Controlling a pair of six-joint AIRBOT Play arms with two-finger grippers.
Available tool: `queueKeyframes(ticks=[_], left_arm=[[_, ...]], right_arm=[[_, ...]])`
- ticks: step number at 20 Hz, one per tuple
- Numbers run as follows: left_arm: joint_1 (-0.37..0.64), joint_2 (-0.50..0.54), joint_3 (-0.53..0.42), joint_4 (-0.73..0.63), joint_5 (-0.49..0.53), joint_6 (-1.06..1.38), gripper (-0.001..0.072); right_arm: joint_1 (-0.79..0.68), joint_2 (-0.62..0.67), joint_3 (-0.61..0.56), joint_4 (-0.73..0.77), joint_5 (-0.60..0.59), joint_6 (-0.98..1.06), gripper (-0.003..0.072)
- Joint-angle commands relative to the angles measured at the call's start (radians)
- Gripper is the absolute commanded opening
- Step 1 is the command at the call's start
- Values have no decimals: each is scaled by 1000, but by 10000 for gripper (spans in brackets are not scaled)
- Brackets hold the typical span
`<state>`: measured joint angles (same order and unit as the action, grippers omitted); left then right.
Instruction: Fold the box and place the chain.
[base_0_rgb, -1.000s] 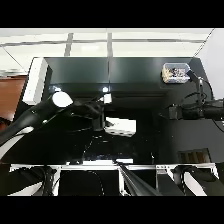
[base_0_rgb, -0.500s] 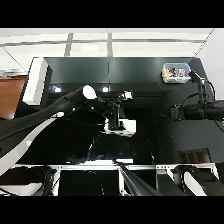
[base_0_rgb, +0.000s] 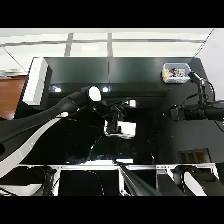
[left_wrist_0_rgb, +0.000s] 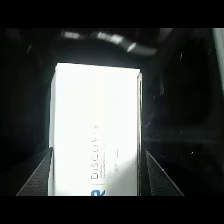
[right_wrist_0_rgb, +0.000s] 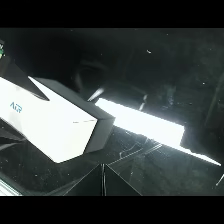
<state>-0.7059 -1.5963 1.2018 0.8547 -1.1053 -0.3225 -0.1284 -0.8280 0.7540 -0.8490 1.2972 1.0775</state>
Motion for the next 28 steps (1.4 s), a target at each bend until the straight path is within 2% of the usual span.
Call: queueKeyframes(ticks=[1, 5, 7, 8, 9, 10, 14, 17, 18, 19, 22, 24, 26, 28], left_arm=[[-29, 0, 31, 130, 0, -83, 713], [-74, -3, 31, 238, -3, -134, 712], [-101, -3, 31, 303, 45, -183, 703], [-111, -3, 32, 342, 60, -226, 637], [-113, -3, 39, 371, 50, -267, 419], [-110, 5, 50, 398, 14, -319, 274], [-18, 124, 66, 565, -77, -657, 275], [149, 234, 58, 634, -367, -1047, 274], [219, 275, 37, 636, -435, -1102, 274], [290, 320, 3, 646, -453, -1127, 274], [573, 452, -143, 723, -434, -1183, 275], [795, 489, -229, 719, -409, -1183, 274], [990, 490, -275, 704, -370, -1178, 275], [1144, 488, -278, 682, -285, -1173, 275]], right_arm=[[0, 1, 0, -1, 0, -2, 15], [0, 1, 0, -1, 1, -2, 15], [0, 1, 0, -1, 1, -2, 15], [0, 1, 0, -1, 1, -1, 15], [0, 1, 0, -1, 5, -1, 15], [0, 1, 0, -2, 13, -1, 15], [0, 1, 0, -2, 53, -1, 15], [0, 1, 0, -5, 81, -1, 15], [0, 1, 0, -13, 84, -1, 15], [0, 1, 0, -19, 84, -1, 15], [0, 1, 0, -19, 83, -1, 15], [0, 1, 0, -19, 77, -1, 15], [0, 1, 0, -17, 60, -1, 15], [0, 1, 0, -16, 41, -1, 15]])
